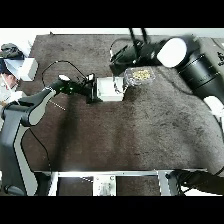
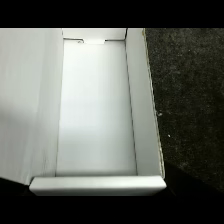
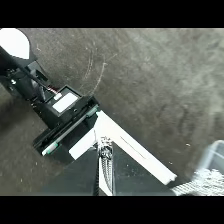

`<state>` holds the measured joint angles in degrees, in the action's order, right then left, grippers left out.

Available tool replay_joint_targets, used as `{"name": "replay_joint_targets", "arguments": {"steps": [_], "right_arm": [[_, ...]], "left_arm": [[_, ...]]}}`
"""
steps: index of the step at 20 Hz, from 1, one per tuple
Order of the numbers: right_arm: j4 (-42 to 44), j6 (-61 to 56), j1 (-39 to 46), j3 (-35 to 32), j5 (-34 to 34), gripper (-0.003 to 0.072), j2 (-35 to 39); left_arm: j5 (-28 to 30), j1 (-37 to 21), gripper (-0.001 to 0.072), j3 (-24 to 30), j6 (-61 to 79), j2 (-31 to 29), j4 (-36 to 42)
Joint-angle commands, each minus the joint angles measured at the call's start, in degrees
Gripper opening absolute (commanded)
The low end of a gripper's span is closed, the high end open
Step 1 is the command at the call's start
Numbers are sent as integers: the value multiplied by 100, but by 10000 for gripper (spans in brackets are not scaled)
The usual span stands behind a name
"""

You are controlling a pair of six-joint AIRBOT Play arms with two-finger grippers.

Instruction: Fold the box and place the chain.

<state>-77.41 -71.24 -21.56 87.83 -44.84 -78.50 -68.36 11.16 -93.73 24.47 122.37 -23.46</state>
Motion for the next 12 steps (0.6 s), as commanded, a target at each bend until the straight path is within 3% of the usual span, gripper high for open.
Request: {"name": "replay_joint_targets", "arguments": {"steps": [1,7,8,9,12], "right_arm": [[118,-361,-2,-918,1287,-6,-192],[142,-662,63,-1010,1862,-3,-1222],[133,-660,131,-1010,1759,138,-1261],[138,-660,254,-1010,1539,358,-1252],[140,-892,817,-1034,675,375,-1119]], "left_arm": [[0,-2,273,0,0,0,0],[0,-2,273,0,0,0,0],[0,-2,273,0,0,0,0],[0,-2,273,0,0,0,0],[0,-2,273,0,0,0,0]]}}
